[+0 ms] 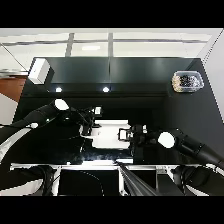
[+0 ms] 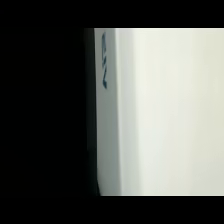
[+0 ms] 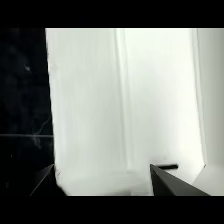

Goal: Fold the box and place the chain.

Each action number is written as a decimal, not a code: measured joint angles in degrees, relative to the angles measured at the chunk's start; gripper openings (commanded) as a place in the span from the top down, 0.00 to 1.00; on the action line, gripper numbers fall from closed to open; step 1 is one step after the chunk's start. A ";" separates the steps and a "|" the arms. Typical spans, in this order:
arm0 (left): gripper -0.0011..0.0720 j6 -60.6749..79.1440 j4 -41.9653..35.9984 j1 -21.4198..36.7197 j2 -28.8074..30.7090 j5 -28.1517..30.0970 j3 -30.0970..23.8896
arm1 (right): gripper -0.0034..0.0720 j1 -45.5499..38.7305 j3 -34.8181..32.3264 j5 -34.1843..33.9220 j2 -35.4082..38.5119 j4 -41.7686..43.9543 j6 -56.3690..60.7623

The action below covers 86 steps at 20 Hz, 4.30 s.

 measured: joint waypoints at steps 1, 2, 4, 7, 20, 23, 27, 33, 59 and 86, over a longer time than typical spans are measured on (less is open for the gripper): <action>0.94 0.00 0.00 0.00 -0.02 0.00 0.00 | 0.01 0.46 -0.07 -0.74 0.00 0.31 0.04; 0.94 0.00 0.00 0.00 -0.02 0.00 0.00 | 0.01 0.85 -0.07 -1.53 -0.04 0.81 0.31; 0.94 0.00 0.00 0.00 -0.02 0.00 0.00 | 0.01 1.27 -0.07 -2.36 -0.02 1.46 1.27; 0.94 -0.02 0.00 0.00 -0.02 -0.02 0.00 | 0.01 1.60 0.26 -3.15 0.13 1.90 3.15; 0.94 -0.11 0.02 0.00 -0.04 -0.72 0.00 | 0.01 -4.46 4.66 -5.68 0.20 -2.73 4.57; 0.94 -0.09 0.02 0.00 -0.04 -0.83 0.02 | 0.01 -4.70 4.92 -6.40 0.17 -3.87 4.28; 0.94 -0.02 0.26 -0.02 -0.02 -0.94 0.59 | 0.01 -4.81 5.09 -6.84 0.20 -5.75 4.09; 0.94 0.02 0.46 -0.02 0.04 -0.79 1.07 | 0.01 -5.05 5.16 -6.58 0.79 -6.34 4.96; 0.94 -0.79 3.28 -0.02 0.09 -0.37 1.44 | 0.01 -11.32 5.16 3.08 -9.33 18.64 -26.69; 0.94 -3.93 3.37 -0.02 0.11 -0.28 1.44 | 0.01 -13.31 5.16 1.77 -14.99 21.75 -32.00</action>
